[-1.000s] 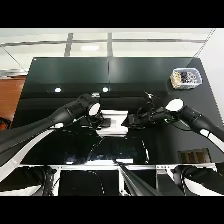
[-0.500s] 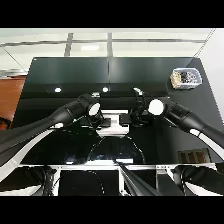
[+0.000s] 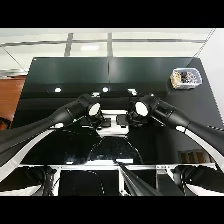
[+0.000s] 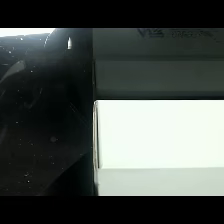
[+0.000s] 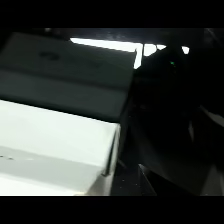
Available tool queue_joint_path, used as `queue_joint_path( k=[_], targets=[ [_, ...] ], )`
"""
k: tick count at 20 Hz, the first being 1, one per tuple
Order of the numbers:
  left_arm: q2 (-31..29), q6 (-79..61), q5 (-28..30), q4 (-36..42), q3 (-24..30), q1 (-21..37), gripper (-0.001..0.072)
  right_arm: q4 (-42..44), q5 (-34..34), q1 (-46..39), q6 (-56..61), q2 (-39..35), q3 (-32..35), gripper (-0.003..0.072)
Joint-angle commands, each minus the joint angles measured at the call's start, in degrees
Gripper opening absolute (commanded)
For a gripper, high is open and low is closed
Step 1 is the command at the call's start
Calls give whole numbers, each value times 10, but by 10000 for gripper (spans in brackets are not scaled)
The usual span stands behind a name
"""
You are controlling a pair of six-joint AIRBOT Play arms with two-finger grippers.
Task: Fold the box and place the chain.
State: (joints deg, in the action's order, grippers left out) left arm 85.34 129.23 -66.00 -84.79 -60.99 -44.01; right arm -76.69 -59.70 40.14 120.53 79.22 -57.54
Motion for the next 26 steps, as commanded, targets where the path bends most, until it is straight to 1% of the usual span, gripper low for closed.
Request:
queue_joint_path(
  k=[1, 6, 7, 8, 10, 13, 14, 15, 17, 20, 21, 22, 23, 26],
  targets=[
    [0, 0, -1, -2, 0, 1, 26, -21, -31, 9, 16, 4, -4, 472],
    [0, 0, -1, -2, 0, 1, 27, -48, -30, 32, 36, 19, -4, 470],
    [0, 0, -1, -2, 0, 1, 26, -48, -24, 33, 36, 24, -4, 343],
    [0, 0, -1, -2, 0, 1, 26, -48, -16, 33, 37, 25, -4, 296],
    [0, 0, -1, -2, 0, 1, 26, -46, -2, 33, 47, 25, -5, 297],
    [0, 0, -1, -2, 0, 1, 26, -46, 0, 33, 57, 25, -6, 297],
    [0, 0, -1, -2, 0, 1, 26, -46, 2, 33, 64, 26, -6, 217],
    [0, 0, -1, -2, 0, 1, 27, -46, 7, 33, 64, 26, -6, 12],
    [0, 0, -1, -2, 0, 1, 26, -37, 20, 33, 64, 26, -7, 16],
    [0, 0, -1, -2, 0, 1, 27, -38, 13, 33, 64, 26, -7, 18],
    [0, 0, -1, -2, 0, 1, 26, -39, 8, 33, 64, 26, -7, 49],
    [0, 0, -1, -2, 0, 1, 26, -40, 5, 32, 73, 26, -7, 213],
    [0, 0, -1, -2, 0, 1, 26, -40, 4, 31, 75, 26, -7, 267],
    [0, 0, -1, -2, 0, 1, 26, -42, 4, 32, 75, 26, -7, 265]
  ],
)
